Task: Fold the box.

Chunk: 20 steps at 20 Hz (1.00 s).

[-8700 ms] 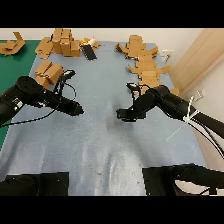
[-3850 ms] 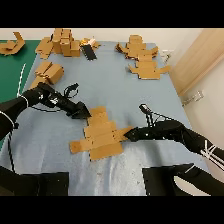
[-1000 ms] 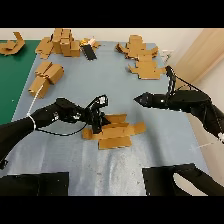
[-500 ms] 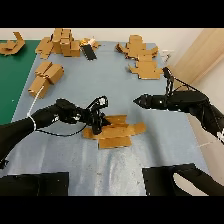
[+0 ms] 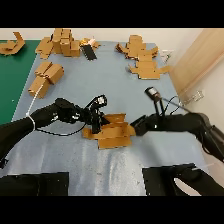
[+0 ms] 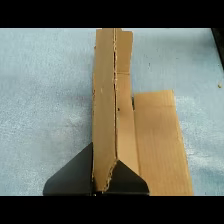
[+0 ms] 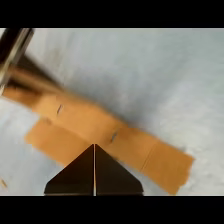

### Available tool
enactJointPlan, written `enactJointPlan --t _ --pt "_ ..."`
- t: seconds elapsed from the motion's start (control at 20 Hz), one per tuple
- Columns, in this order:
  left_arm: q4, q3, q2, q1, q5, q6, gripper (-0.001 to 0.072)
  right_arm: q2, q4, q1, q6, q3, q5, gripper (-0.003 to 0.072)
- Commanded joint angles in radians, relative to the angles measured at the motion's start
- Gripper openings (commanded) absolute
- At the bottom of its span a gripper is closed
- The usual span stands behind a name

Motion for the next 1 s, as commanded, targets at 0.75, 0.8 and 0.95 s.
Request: enactJointPlan --t 0.75,0.8,0.95 --pt "0.001 0.0 0.0 0.001 0.0 0.0 0.001 -0.13 -0.875 0.634 0.103 -0.179 0.278 0.0553" --pt "0.0 0.0 0.0 0.001 0.0 0.0 0.001 -0.13 -0.89 0.634 0.126 -0.179 0.28 0.0554" --pt "0.001 0.0 0.0 0.001 0.0 0.0 0.001 -0.13 -0.949 0.634 0.198 -0.177 0.28 0.0554"
